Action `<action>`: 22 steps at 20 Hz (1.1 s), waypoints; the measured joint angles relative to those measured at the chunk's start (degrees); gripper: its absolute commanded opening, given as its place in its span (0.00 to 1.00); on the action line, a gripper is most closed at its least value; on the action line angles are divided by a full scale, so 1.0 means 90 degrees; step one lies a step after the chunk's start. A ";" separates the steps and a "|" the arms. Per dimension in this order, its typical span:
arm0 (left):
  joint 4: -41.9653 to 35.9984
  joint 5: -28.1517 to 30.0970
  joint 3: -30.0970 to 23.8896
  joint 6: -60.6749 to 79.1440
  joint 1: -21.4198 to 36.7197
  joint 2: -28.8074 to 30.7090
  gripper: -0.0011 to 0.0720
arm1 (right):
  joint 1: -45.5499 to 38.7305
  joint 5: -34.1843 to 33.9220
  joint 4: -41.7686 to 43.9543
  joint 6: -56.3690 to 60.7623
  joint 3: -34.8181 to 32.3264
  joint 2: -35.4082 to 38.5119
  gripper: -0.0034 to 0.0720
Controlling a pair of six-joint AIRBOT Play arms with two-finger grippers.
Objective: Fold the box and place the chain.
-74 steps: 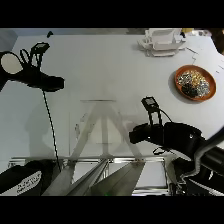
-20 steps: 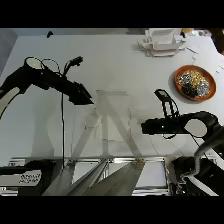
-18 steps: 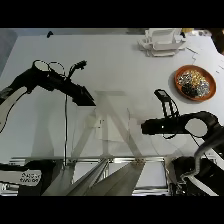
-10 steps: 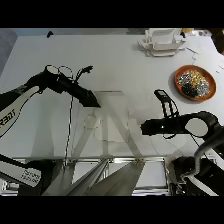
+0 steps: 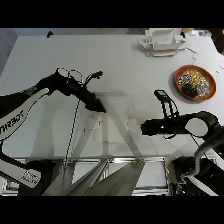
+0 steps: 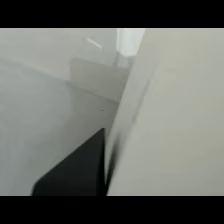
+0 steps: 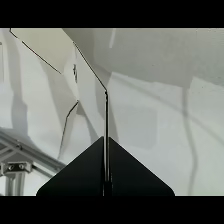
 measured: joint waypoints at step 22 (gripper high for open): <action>0.0376 0.1469 -0.0007 0.2001 -0.1020 0.0325 0.01 | -0.0005 -0.0262 -0.0964 0.0546 0.0418 0.0571 0.63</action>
